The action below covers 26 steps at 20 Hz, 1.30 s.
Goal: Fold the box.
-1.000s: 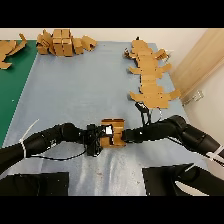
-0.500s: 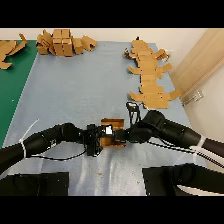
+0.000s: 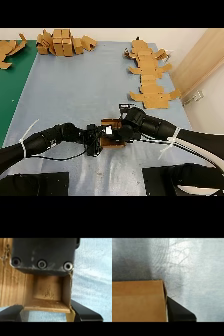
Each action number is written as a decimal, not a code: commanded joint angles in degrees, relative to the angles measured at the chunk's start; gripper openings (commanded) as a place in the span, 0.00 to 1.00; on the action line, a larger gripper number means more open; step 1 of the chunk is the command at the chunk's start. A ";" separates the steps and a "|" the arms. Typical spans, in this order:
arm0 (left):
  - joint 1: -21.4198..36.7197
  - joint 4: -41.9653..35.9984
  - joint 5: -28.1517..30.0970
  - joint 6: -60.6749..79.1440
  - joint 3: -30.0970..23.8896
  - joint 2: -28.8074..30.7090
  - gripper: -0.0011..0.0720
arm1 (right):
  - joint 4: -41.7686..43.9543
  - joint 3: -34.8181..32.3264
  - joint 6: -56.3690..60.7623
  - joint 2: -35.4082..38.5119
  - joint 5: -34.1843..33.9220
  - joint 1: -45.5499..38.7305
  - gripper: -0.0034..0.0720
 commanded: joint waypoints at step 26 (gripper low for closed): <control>0.00 0.02 0.00 0.00 0.04 0.04 0.78 | -5.49 0.90 1.40 13.29 -6.75 -1.18 0.35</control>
